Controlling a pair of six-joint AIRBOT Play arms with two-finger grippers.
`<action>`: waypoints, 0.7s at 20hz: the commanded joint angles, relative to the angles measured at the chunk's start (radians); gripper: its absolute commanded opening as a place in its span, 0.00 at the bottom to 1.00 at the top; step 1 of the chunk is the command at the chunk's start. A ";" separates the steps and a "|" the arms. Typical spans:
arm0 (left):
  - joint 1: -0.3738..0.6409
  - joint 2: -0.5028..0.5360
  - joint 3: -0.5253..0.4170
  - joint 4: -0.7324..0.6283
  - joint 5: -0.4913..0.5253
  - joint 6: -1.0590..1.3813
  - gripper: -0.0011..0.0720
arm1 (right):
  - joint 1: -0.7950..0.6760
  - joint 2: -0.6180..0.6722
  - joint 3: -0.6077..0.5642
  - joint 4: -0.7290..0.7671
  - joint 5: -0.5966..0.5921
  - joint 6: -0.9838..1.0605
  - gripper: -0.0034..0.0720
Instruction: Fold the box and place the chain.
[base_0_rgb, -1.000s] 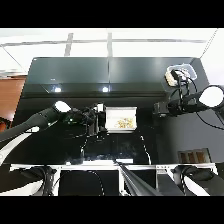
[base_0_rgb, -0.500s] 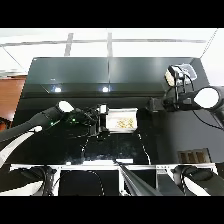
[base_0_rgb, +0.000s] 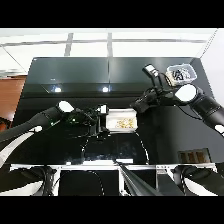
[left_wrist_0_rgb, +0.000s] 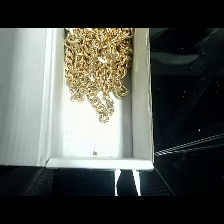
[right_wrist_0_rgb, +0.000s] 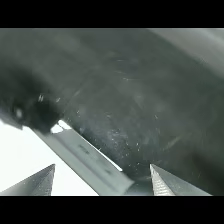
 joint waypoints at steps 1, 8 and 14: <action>-0.001 -0.001 0.001 0.001 0.001 0.000 0.58 | 0.008 0.005 0.001 0.032 0.125 -0.414 0.94; -0.001 -0.001 0.001 0.001 0.001 0.000 0.57 | 0.036 0.004 -0.093 0.080 0.197 -0.673 0.94; -0.023 -0.001 0.001 0.034 0.006 -0.001 0.58 | 0.052 0.004 -0.093 0.093 0.172 -0.703 0.94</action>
